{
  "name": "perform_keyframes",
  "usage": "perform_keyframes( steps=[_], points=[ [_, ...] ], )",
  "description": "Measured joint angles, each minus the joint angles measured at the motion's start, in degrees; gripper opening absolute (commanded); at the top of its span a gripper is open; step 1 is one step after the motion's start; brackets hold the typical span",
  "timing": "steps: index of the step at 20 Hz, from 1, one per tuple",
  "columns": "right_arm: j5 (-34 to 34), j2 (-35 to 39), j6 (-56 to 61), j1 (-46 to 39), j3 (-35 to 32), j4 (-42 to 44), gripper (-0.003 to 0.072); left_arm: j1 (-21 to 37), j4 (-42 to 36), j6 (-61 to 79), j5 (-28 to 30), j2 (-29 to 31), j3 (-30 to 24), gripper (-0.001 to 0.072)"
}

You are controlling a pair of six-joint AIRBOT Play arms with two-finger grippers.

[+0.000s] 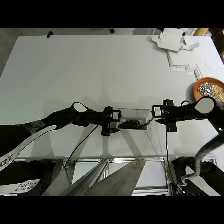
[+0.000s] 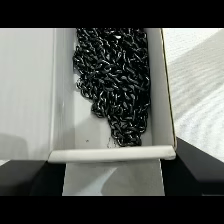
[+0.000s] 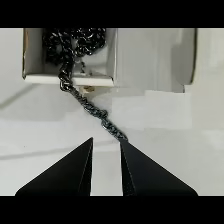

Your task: Fold the box and place the chain.

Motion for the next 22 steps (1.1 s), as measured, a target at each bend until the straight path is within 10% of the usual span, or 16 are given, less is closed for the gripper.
perform_keyframes(
  steps=[22],
  points=[
    [-3.28, -8.07, -5.38, -0.22, -1.05, 3.15, 0.0260, 0.00, 0.00, -0.02, 0.00, 0.00, 0.00, 0.0389]
  ],
)
